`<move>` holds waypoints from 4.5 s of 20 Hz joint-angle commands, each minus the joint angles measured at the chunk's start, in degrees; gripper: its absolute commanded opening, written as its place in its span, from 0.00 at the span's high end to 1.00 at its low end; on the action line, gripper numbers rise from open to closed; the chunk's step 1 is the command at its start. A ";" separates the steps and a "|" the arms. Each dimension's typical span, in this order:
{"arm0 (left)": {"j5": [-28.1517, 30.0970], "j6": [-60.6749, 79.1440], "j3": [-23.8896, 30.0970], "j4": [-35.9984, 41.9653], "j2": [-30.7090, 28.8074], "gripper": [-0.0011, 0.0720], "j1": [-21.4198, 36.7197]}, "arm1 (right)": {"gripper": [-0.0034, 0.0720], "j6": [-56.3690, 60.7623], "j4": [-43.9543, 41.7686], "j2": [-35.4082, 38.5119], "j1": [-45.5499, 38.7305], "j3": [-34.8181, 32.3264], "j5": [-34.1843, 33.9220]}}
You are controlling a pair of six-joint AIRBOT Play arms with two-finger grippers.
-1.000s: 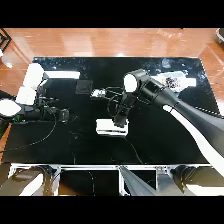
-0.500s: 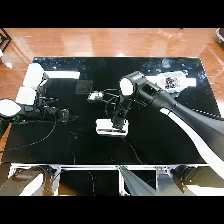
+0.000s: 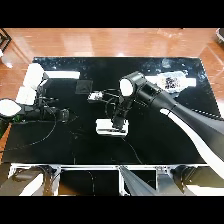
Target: Fold the box and place the chain.
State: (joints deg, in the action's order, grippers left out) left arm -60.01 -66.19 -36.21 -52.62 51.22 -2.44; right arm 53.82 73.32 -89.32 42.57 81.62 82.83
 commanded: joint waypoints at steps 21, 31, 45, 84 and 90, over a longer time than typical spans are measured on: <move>1.07 0.04 -0.04 -0.07 0.02 0.11 0.07 | 0.64 2.84 0.20 -0.09 1.64 -0.11 0.07; 1.09 0.04 -0.04 -0.07 0.02 0.11 0.07 | 0.64 4.37 1.31 -0.15 2.01 -0.11 -0.81; 1.07 0.04 -0.04 -0.07 0.02 0.11 0.07 | 0.69 5.18 1.90 -0.15 2.03 -0.11 -0.55; 2.56 0.07 -0.04 0.17 0.20 0.11 -5.38 | 0.93 66.60 -12.31 37.64 -3.19 -36.89 -26.53; 4.81 0.17 -0.04 0.24 1.90 0.11 -9.90 | 0.92 67.38 -28.39 33.57 -2.67 -48.15 -50.07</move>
State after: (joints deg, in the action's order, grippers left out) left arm -55.94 -65.95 -36.21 -52.40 52.47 -11.03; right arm 117.82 51.96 -54.70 39.81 37.87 42.87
